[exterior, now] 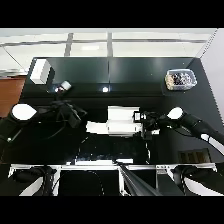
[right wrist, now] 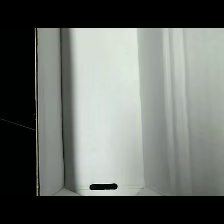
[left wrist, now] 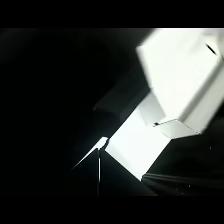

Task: Fold the box and place the chain.

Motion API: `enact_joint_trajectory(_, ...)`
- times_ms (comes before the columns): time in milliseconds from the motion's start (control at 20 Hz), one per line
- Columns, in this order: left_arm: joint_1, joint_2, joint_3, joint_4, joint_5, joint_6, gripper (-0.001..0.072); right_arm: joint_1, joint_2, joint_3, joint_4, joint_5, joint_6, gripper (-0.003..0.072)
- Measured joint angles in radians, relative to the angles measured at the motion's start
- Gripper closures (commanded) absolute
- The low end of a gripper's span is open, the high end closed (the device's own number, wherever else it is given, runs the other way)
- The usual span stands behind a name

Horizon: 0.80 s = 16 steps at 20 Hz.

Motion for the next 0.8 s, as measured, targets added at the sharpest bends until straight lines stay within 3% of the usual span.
enact_joint_trajectory(150,0.133,-0.042,-0.054,-0.011,-0.078,-0.291,0.0679,0.000,0.000,0.000,0.000,0.000,0.000,0.0580)
enact_joint_trajectory(350,0.243,-0.148,-0.101,-0.142,-0.160,-0.413,0.0684,0.000,0.000,0.000,0.000,0.000,0.000,0.0580)
enact_joint_trajectory(600,0.273,-0.303,-0.113,-0.205,-0.198,-0.407,0.0684,0.000,0.000,0.000,0.000,0.000,-0.001,0.0580)
enact_joint_trajectory(800,0.215,-0.394,-0.105,-0.251,-0.212,-0.350,0.0684,0.000,0.000,0.000,0.000,0.000,-0.001,0.0580)
